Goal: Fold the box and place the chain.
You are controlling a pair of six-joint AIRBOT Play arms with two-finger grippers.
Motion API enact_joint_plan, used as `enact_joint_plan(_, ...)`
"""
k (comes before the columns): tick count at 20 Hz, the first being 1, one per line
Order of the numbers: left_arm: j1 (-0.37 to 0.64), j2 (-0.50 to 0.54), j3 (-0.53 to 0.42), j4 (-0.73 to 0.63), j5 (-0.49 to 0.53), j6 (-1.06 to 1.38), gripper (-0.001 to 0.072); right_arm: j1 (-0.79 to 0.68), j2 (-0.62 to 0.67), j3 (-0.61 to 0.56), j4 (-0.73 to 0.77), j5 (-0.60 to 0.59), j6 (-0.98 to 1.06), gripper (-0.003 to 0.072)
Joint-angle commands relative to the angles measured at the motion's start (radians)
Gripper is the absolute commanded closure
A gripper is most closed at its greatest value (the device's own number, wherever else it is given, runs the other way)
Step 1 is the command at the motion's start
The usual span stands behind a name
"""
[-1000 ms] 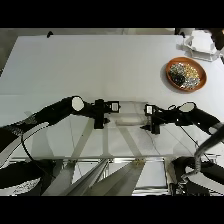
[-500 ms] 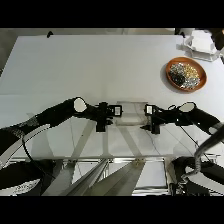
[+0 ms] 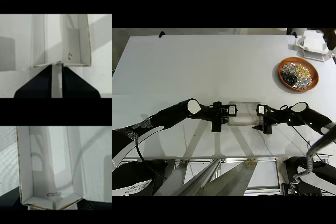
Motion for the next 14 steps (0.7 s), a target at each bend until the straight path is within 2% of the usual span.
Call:
enact_joint_plan(1, -0.032, 0.000, 0.000, -0.029, 0.079, 0.000, 0.0591, 0.000, 0.001, 0.001, 0.000, 0.000, 0.000, 0.0281)
enact_joint_plan(8, -0.082, -0.006, 0.000, -0.029, 0.101, -0.002, 0.0590, 0.000, 0.001, 0.001, 0.000, 0.000, 0.000, 0.0281)
enact_joint_plan(14, -0.090, -0.016, 0.000, -0.029, 0.107, -0.002, 0.0538, 0.000, 0.001, 0.001, 0.000, 0.000, 0.000, 0.0281)
